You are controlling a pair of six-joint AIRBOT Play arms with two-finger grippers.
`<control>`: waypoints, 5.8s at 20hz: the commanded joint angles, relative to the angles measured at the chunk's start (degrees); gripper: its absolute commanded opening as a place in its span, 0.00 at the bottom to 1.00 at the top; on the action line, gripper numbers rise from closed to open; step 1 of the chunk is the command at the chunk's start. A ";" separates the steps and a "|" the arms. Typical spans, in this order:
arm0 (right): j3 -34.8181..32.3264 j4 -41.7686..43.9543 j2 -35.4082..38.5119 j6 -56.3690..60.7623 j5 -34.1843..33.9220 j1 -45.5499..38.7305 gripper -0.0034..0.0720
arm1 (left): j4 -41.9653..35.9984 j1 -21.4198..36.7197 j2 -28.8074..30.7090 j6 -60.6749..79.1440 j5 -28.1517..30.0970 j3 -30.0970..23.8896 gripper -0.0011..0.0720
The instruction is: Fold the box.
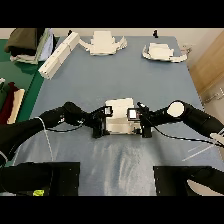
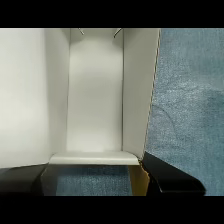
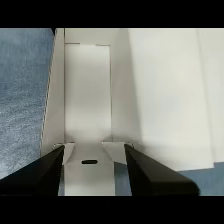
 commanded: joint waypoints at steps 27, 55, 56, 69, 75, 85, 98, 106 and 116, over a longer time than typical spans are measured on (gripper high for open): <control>0.02 -18.60 12.15 16.70 1.20 0.04 0.74 | -0.07 -0.02 -0.04 -0.02 0.04 0.02 0.67; -4.74 0.02 0.57 1.01 -8.41 0.20 0.36 | -0.07 -0.02 -0.04 -0.02 0.04 0.02 0.67; -4.74 0.09 -0.09 1.01 -8.26 0.20 0.56 | -0.07 -0.02 -0.04 -0.02 0.04 0.02 0.68; -4.68 -13.16 4.52 21.79 -6.27 0.13 0.20 | -0.04 -0.02 -0.04 -0.02 0.04 0.02 0.67; -1.88 -41.35 16.70 73.90 3.69 -0.22 0.05 | -0.07 -0.02 -0.04 -0.02 0.02 0.02 0.67; -0.42 -13.84 4.07 88.11 13.68 -22.34 0.05 | -0.07 -0.02 -0.04 -0.02 0.04 0.02 0.67; -0.39 0.52 -2.43 78.71 13.42 -14.69 0.05 | -0.07 -0.02 -0.04 -0.02 0.04 0.02 0.67; 2.21 -1.66 3.32 80.06 13.60 -14.01 0.54 | -0.07 -0.02 -0.04 -0.02 0.02 0.02 0.67; 2.43 -1.62 -0.90 81.02 5.88 -6.64 0.69 | -0.07 -0.02 -0.04 -0.02 0.02 0.02 0.67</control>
